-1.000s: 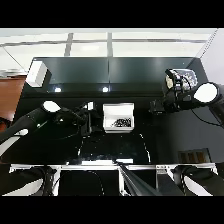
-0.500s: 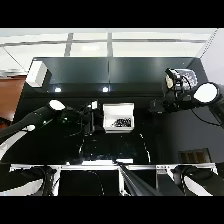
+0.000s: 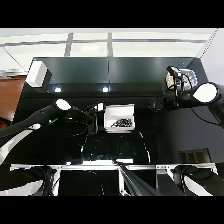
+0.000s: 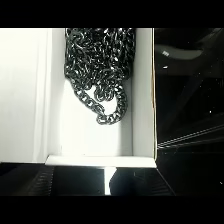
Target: Fold the box and place the chain.
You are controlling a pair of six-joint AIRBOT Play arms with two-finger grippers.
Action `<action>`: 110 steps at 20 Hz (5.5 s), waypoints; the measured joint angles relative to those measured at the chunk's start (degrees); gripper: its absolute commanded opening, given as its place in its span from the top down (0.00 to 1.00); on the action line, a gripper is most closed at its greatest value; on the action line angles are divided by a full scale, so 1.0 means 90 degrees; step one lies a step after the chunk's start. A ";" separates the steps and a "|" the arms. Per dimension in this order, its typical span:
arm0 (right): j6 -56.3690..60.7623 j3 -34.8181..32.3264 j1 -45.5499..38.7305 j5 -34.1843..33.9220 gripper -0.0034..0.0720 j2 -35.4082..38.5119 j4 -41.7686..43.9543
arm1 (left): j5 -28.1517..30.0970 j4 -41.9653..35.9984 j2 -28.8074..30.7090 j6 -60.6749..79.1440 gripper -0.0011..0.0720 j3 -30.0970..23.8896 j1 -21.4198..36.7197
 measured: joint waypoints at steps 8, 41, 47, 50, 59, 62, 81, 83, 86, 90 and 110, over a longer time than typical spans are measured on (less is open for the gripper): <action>-0.0831 -0.0005 0.0000 -0.1889 0.02 -0.0925 0.1435 | 0.0049 0.0046 -0.0002 -0.0005 0.51 0.0005 -0.0058; -0.7762 0.0624 0.1190 0.0653 0.57 -0.1909 0.1719 | 0.0002 -0.0007 -0.0005 -0.0012 0.53 0.0005 -0.0058; -0.7764 0.0605 0.1207 0.0612 0.56 -0.1921 0.1715 | 0.0000 -0.0007 -0.0005 -0.0005 0.53 0.0005 -0.0058; -0.7769 0.0571 0.1241 0.0639 0.56 -0.1919 0.1698 | -0.0002 -0.0005 -0.0005 -0.0005 0.53 0.0005 -0.0058; -0.7762 0.0503 0.1370 0.0636 0.46 -0.1926 0.1469 | -0.0005 -0.0002 -0.0005 -0.0007 0.53 0.0005 -0.0058; -0.7754 0.0452 0.1375 0.0605 0.46 -0.1921 0.1455 | -0.0005 -0.0002 -0.0005 -0.0007 0.53 0.0005 -0.0058; -0.4731 0.0243 0.1071 0.0865 0.94 -0.1137 0.2229 | 0.0007 -0.0007 -0.0007 -0.0015 0.53 0.0005 -0.0061; -0.3874 0.0095 0.1052 0.0906 0.94 -0.1180 0.2635 | 0.0007 -0.0007 -0.0007 -0.0012 0.53 0.0005 -0.0058; -0.3191 -0.0148 0.1039 0.0695 0.94 -0.1370 0.3349 | 0.0005 -0.0007 -0.0005 -0.0010 0.53 0.0005 -0.0061; -0.2851 -0.0304 0.1039 0.0476 0.94 -0.1746 0.3832 | 0.0005 -0.0007 -0.0007 -0.0007 0.53 0.0005 -0.0058; -0.3065 -0.0219 0.0848 0.0381 0.94 -0.2295 0.3347 | 0.0010 -0.0024 -0.0007 -0.0032 0.53 0.0005 -0.0061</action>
